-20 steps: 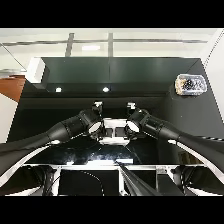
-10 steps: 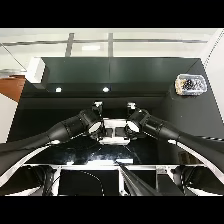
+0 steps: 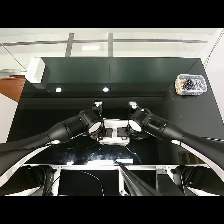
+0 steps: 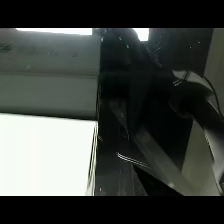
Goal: Fold the box and place the chain.
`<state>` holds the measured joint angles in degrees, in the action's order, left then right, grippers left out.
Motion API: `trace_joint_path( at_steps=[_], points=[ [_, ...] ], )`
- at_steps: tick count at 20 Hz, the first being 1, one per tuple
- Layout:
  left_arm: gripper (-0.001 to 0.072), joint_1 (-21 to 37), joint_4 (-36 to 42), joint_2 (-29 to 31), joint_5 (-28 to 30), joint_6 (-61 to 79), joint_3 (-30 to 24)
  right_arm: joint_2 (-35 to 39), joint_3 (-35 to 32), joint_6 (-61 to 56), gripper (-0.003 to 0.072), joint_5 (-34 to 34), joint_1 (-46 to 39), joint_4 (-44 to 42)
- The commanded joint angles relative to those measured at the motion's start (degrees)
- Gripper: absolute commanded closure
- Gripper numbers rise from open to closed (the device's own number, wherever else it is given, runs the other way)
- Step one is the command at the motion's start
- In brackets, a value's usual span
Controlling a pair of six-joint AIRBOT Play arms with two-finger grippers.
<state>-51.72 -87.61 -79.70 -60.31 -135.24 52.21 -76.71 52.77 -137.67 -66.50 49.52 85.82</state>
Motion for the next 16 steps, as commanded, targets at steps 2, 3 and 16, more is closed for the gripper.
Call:
trace_joint_path(
  at_steps=[2, 3, 16],
  points=[
    [0.0678, 0.0, 0.0, 0.0, 0.0, 0.0, 0.0, 5.8, 0.2, 2.8, 0.0249, -1.6, -0.2, 0.0],
    [0.0677, 0.0, 0.0, 0.0, 0.0, 0.0, 0.0, 7.6, 0.4, 3.6, 0.0248, -2.3, -0.4, -0.2],
    [0.0678, 0.0, -0.7, 0.0, 0.2, 0.0, 0.0, 27.5, 3.5, 26.8, 0.0249, -11.5, -26.4, 41.1]
  ],
)
